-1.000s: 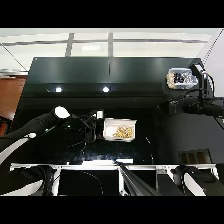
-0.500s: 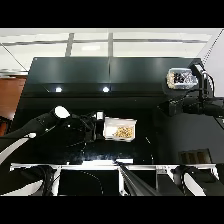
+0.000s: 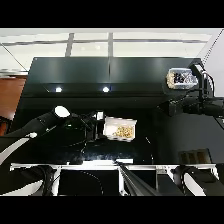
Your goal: Fold the box and place the chain.
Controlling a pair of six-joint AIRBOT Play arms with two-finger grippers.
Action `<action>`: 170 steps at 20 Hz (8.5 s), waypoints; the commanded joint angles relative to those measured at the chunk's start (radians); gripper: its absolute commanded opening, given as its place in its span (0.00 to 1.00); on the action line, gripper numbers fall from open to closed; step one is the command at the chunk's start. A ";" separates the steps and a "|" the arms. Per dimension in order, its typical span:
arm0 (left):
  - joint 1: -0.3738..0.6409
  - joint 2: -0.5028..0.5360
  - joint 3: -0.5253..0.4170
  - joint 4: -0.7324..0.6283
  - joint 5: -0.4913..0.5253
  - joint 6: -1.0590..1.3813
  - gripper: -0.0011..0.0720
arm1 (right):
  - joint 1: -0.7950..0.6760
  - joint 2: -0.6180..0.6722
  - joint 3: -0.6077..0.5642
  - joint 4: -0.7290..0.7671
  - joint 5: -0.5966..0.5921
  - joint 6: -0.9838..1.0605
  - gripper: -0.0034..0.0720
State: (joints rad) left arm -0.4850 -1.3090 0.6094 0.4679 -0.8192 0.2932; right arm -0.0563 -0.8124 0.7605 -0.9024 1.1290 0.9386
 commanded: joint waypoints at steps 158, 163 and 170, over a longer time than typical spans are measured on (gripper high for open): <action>-0.002 -0.004 0.001 0.082 0.000 -0.054 0.64 | 0.630 -0.160 -0.008 -0.015 -0.098 -0.366 0.97; -0.002 -0.004 0.001 0.082 0.001 -0.054 0.64 | 0.602 -0.127 0.079 -0.040 -0.048 -0.340 0.97; -0.002 -0.004 0.001 0.082 0.001 -0.054 0.64 | 0.571 -0.185 -0.025 -0.050 -0.093 -0.343 0.97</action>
State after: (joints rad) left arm -0.4870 -1.3121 0.6098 0.5499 -0.8188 0.2390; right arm 0.5201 -0.9714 0.7696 -0.9691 1.0470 0.6018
